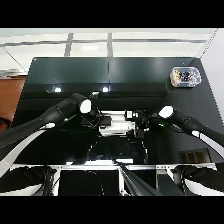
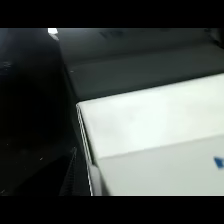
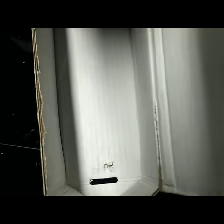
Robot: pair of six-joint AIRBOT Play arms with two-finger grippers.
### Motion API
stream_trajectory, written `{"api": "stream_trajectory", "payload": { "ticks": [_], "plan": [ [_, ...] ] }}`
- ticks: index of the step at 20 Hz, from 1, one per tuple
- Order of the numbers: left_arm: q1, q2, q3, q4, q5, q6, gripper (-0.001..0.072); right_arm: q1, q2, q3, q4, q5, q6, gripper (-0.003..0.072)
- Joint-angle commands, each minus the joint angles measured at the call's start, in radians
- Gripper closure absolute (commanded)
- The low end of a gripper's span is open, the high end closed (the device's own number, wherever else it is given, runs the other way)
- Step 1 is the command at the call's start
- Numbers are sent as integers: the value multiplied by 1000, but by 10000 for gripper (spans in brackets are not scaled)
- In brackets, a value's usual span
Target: Fold the box and place the chain.
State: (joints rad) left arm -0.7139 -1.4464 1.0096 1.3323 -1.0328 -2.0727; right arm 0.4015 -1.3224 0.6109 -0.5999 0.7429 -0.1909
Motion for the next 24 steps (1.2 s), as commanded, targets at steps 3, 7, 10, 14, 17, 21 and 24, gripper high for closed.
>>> {"api": "stream_trajectory", "payload": {
  "ticks": [3, 7, 10, 14, 17, 21, 24],
  "plan": [
    [-61, -66, 74, 135, -89, -176, 380, 1, -1, 1, 0, 0, 0, 337],
    [-71, -64, 76, 148, -95, -216, 381, 1, -1, 1, 0, 0, 0, 337],
    [-72, -64, 79, 152, -105, -257, 442, 1, -1, 1, 0, 0, 0, 337],
    [-88, -65, 104, 183, -106, -308, 442, 0, -1, 1, 0, 0, 0, 337],
    [-97, -69, 104, 185, -105, -318, 570, 0, -1, 1, 0, 0, 0, 337],
    [-104, -70, 104, 187, -108, -318, 688, 1, -1, 1, 0, 0, 0, 337],
    [-104, -70, 104, 182, -109, -318, 381, 1, -1, 1, 0, 0, 0, 337]
  ]
}}
